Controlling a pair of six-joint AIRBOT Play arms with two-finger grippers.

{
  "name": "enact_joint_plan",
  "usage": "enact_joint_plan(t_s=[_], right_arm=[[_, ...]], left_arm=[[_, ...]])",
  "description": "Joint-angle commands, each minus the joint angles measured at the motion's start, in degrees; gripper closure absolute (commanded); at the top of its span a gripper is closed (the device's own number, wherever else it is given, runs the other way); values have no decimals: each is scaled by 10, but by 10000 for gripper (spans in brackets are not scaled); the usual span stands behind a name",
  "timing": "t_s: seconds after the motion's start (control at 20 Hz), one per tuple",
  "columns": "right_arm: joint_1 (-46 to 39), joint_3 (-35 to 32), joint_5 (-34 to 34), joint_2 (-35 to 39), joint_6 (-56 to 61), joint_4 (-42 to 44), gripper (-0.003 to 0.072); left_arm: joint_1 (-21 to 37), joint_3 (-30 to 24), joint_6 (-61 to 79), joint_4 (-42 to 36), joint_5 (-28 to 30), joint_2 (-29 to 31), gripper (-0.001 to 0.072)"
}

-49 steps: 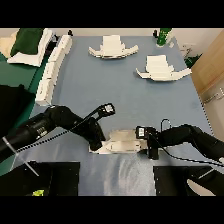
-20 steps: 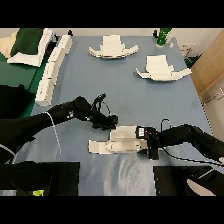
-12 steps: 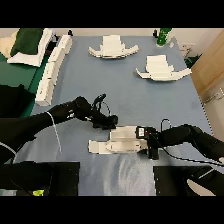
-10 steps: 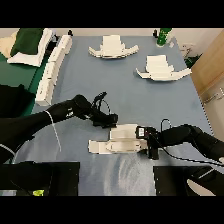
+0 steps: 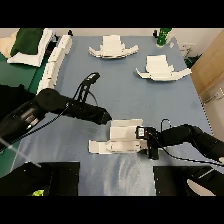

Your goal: Fold the box.

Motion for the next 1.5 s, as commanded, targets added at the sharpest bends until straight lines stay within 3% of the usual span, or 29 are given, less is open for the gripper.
enact_joint_plan(t_s=[0.0,0.15,0.2,0.25,0.3,0.6,0.75,0.95,1.05,1.35,1.4,1.45], right_arm=[[0,1,0,0,0,0,181],[0,1,0,0,0,0,182],[0,0,0,0,0,0,182],[0,1,0,0,0,0,182],[0,1,0,0,0,0,182],[0,1,0,0,0,0,182],[0,0,0,0,0,0,182],[0,1,0,0,0,0,182],[0,1,0,0,0,0,182],[0,1,0,0,0,0,182],[0,0,0,0,0,0,182],[0,1,0,0,0,0,182]], left_arm=[[-30,-35,13,99,0,99,696],[-50,-54,116,135,-2,115,693],[-54,-56,155,139,-2,113,635],[-56,-56,196,137,-3,109,237],[-50,-58,225,137,-1,104,18],[3,-132,427,91,-4,49,21],[-8,-172,535,57,6,19,22],[-45,-208,615,4,71,13,25],[-61,-216,643,-28,87,13,193],[-87,-216,655,-99,142,-32,195],[-95,-216,655,-104,141,-39,388],[-103,-216,655,-104,141,-44,480]])
